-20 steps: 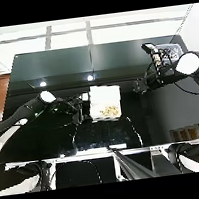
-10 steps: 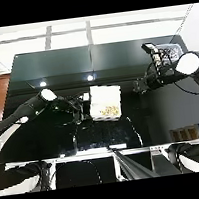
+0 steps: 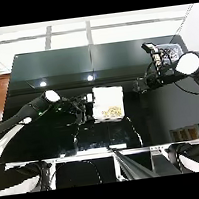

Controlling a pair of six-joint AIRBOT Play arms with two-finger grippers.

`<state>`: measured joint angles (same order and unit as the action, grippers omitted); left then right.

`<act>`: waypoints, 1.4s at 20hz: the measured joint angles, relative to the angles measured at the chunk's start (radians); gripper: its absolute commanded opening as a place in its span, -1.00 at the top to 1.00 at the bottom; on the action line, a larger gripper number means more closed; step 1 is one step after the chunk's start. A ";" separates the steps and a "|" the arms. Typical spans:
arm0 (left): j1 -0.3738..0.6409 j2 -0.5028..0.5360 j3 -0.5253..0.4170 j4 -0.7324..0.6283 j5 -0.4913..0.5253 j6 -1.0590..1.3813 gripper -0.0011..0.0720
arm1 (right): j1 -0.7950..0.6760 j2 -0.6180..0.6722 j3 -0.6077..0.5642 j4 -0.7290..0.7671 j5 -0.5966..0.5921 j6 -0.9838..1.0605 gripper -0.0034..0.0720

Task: Fold the box and place the chain.

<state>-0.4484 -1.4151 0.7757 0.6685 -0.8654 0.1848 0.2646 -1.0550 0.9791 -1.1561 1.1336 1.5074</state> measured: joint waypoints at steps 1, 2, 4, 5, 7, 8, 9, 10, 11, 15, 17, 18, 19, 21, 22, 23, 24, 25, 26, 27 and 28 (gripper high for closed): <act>-0.001 -0.001 0.000 -0.001 0.010 -0.009 -0.95 | 0.000 0.000 0.000 0.000 0.000 0.000 0.24; -0.002 -0.002 0.000 0.000 0.013 -0.014 -0.95 | 0.000 0.000 0.000 0.000 -0.001 0.000 0.24; -0.005 -0.002 0.000 0.000 0.013 -0.022 -0.95 | 0.000 0.000 0.000 0.001 -0.001 0.000 0.24; -0.010 -0.002 0.000 0.000 0.014 -0.024 -0.95 | 0.000 0.000 0.000 0.001 -0.002 0.000 0.24; -0.022 -0.003 0.000 0.000 0.018 -0.023 -0.95 | 0.000 0.000 0.000 0.002 -0.002 0.000 0.24; -0.029 -0.005 0.000 0.001 0.018 -0.018 -0.95 | 0.000 0.000 0.000 0.002 -0.002 0.000 0.24; -0.035 -0.007 0.000 0.001 0.017 -0.015 -0.95 | 0.000 0.000 0.000 0.002 -0.003 0.000 0.24; -0.039 -0.008 0.000 0.001 0.017 -0.014 -0.94 | 0.000 0.000 0.000 0.003 -0.003 0.000 0.24; -0.043 -0.011 0.000 0.001 0.018 -0.011 -0.94 | 0.000 0.000 0.000 0.003 -0.004 0.000 0.24; -0.049 -0.014 0.000 -0.011 0.017 -0.008 -0.94 | 0.000 0.000 0.000 0.003 -0.007 0.000 0.24; -0.050 -0.015 0.000 -0.031 0.018 -0.007 -0.94 | 0.000 0.000 0.000 0.003 -0.010 0.000 0.24; -0.050 -0.015 0.000 -0.039 0.019 -0.006 -0.93 | 0.000 0.000 0.000 0.003 -0.010 0.000 0.24; -0.050 -0.015 0.000 -0.048 0.021 -0.005 -0.93 | 0.000 0.000 0.000 0.003 -0.010 0.000 0.24; -0.050 -0.015 0.000 -0.056 0.019 0.002 -0.93 | 0.000 0.000 0.000 0.003 -0.011 0.000 0.24; -0.050 -0.015 0.000 -0.059 0.019 0.008 -0.94 | 0.000 0.000 0.000 0.003 -0.011 0.000 0.24; -0.050 -0.015 0.000 -0.061 0.018 0.012 -0.94 | 0.000 0.000 0.000 0.003 -0.011 0.000 0.24; -0.050 -0.015 0.000 -0.063 0.018 0.016 -0.94 | 0.000 0.000 0.000 0.003 -0.011 0.000 0.24; -0.050 -0.015 0.000 -0.064 0.018 0.019 -0.94 | 0.000 0.000 0.000 0.003 -0.011 0.000 0.24; -0.050 -0.015 0.000 -0.064 0.018 0.019 -0.94 | 0.000 0.000 0.000 0.003 -0.011 0.000 0.24; -0.050 -0.015 0.000 -0.065 0.018 0.021 -0.94 | 0.000 0.000 0.000 0.004 -0.011 0.000 0.24; -0.050 -0.015 0.000 -0.068 0.018 0.023 -0.94 | 0.000 0.000 0.000 0.005 -0.011 0.000 0.24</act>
